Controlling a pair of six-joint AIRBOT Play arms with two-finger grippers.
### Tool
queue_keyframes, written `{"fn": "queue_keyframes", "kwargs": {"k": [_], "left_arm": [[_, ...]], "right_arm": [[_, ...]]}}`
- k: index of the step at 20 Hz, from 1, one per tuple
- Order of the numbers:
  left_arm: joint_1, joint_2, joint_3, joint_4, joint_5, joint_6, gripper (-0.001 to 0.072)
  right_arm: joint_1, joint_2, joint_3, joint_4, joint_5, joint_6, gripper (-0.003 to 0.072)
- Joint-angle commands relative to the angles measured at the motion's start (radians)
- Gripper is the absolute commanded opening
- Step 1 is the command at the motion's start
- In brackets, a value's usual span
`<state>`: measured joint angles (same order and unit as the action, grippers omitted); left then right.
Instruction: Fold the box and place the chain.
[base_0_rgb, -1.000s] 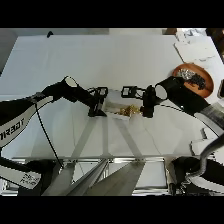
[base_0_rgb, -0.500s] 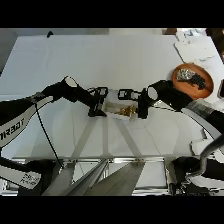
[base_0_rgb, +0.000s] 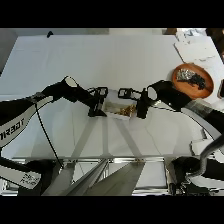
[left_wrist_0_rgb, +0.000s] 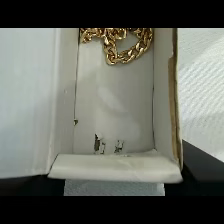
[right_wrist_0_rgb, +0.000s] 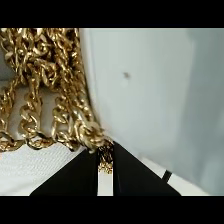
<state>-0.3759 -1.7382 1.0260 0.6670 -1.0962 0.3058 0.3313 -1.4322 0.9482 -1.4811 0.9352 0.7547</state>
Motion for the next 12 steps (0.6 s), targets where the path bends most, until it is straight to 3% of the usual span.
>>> {"fn": "queue_keyframes", "kwargs": {"k": [1, 9, 12], "left_arm": [[0.0, 0.0, 0.001, 0.0, 0.0, 0.0, 0.0092], [0.0, 0.0, 0.001, 0.0, 0.0, 0.0, 0.0092], [0.0, 0.0, 0.001, 0.0, 0.0, 0.0, 0.0092]], "right_arm": [[0.0, 0.063, 0.001, -0.005, -0.003, 0.056, 0.001], [0.0, 0.272, 0.001, -0.006, 0.041, 0.14, 0.0009], [0.0, 0.353, 0.001, 0.057, 0.043, 0.14, 0.0009]]}}
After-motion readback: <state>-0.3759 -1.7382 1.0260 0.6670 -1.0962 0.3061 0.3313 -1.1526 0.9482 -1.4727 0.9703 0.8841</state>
